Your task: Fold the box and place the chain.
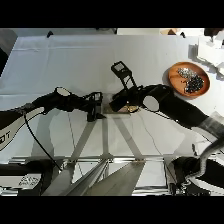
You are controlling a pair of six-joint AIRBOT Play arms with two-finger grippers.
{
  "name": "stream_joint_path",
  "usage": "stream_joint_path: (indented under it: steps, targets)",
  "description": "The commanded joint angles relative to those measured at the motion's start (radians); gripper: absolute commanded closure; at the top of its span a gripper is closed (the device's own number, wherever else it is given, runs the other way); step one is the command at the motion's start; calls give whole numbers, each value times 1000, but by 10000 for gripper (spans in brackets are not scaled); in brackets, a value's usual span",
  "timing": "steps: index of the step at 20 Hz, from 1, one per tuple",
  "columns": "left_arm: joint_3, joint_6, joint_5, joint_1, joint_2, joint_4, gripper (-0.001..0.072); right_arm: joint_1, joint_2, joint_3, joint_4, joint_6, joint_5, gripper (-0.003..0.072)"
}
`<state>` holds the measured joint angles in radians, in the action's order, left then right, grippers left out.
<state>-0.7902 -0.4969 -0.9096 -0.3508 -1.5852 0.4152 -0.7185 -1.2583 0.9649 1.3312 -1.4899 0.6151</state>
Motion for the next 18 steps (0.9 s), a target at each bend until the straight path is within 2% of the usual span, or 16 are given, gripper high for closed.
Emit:
stream_joint_path:
  steps: [1, 3, 4, 5, 6, 9, 10, 11, 15, 18]
  targets:
    - [0, 0, 0, 0, 0, 0, 499, -1, -63, 1, -26, 7, 55, 675]
    - [0, 0, 0, 0, 0, 0, 499, -1, -87, 1, -27, 6, 66, 671]
    - [0, 0, 0, 0, 0, 0, 499, -1, -89, 1, -26, 6, 61, 622]
    - [0, 0, 0, 0, 0, 0, 499, -1, -86, 1, -27, 7, 50, 528]
    - [0, 0, 0, 0, 0, 0, 499, -1, -81, 1, -27, 11, 45, 471]
    - [0, 0, 0, 0, 0, 0, 499, 12, -34, 1, -75, 150, 74, 452]
    - [0, 0, 0, 0, 0, 0, 499, 31, -9, 1, -105, 206, 97, 379]
    - [0, 0, 0, 0, 0, 0, 499, 61, 21, 1, -135, 271, 131, 339]
    - [0, 0, 0, 0, 0, 0, 499, 259, 144, 1, -187, 605, 338, 339]
    - [0, 0, 0, 0, 0, 0, 499, 493, 156, 0, -303, 964, 481, 339]
